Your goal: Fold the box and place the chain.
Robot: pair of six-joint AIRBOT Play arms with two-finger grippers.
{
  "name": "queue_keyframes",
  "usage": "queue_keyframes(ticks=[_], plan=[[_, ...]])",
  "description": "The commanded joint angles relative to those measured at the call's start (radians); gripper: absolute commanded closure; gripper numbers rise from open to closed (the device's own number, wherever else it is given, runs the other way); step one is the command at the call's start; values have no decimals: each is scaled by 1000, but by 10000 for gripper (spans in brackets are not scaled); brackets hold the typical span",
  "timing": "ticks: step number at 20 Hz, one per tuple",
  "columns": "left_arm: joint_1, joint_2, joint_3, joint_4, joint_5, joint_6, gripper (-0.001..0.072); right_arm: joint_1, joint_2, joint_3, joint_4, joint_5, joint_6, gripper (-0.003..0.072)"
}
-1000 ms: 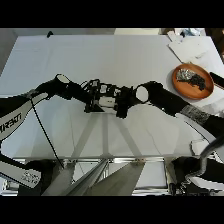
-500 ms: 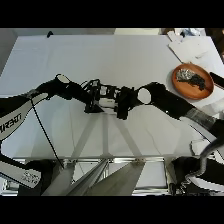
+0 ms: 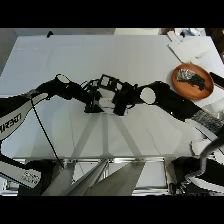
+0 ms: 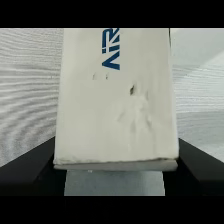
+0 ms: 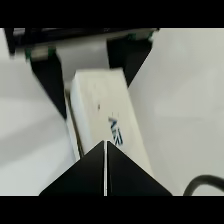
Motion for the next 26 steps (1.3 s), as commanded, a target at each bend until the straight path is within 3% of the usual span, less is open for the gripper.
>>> queue_keyframes(ticks=[1, 4, 7, 19, 23, 26], plan=[[0, 0, 0, 1, 2, 1, 313, -19, -23, 1, 206, -151, 173, 675], [0, 0, 0, 1, 1, 1, 313, -43, -112, 1, 404, -164, 256, 677], [0, 0, 0, 1, 1, 1, 313, -42, -190, 1, 494, -138, 257, 677], [0, 0, 0, 1, 1, 1, 313, -33, -220, -34, 493, -131, 255, 677], [0, 0, 0, 1, 1, 1, 313, -34, -162, -34, 494, -243, 254, 677], [0, 0, 0, 1, 1, 1, 313, -33, -100, -37, 494, -252, 253, 679]])
